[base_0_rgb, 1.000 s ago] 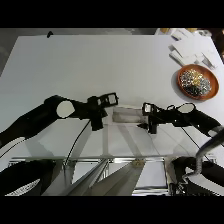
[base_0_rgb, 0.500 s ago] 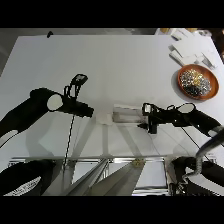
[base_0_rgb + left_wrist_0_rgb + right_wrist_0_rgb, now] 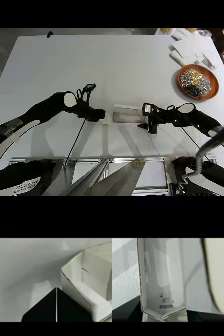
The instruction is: Fold the box and place the chain.
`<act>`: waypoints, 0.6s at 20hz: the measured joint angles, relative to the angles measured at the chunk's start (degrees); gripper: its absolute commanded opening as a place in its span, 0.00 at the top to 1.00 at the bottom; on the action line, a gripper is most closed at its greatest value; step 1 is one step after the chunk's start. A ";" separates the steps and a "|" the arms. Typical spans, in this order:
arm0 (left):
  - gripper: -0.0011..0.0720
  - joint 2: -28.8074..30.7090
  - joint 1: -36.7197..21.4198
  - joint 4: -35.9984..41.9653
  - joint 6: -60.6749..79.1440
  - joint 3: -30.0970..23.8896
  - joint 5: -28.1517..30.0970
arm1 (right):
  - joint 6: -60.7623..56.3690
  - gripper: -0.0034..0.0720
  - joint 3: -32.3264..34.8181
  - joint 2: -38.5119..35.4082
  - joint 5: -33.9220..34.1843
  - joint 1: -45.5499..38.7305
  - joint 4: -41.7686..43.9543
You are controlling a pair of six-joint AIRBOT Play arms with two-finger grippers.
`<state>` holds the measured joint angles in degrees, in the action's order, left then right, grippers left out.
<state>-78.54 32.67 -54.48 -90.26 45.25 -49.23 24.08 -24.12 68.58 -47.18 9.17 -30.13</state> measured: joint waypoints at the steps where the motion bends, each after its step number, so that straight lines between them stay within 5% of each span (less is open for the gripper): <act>1: 0.97 -0.46 0.33 1.75 1.03 0.00 0.33 | 0.00 0.43 0.00 0.00 0.00 0.00 0.00; 5: 0.95 -0.02 0.98 6.62 4.07 0.00 0.85 | 0.00 0.43 0.00 0.00 0.00 0.00 0.00; 12: 0.75 3.45 2.36 9.44 5.90 0.50 1.36 | 0.00 0.43 0.00 0.00 0.00 0.00 0.00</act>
<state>-75.09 35.03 -45.04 -84.36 45.76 -47.88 24.08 -24.12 68.58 -47.18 9.17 -30.13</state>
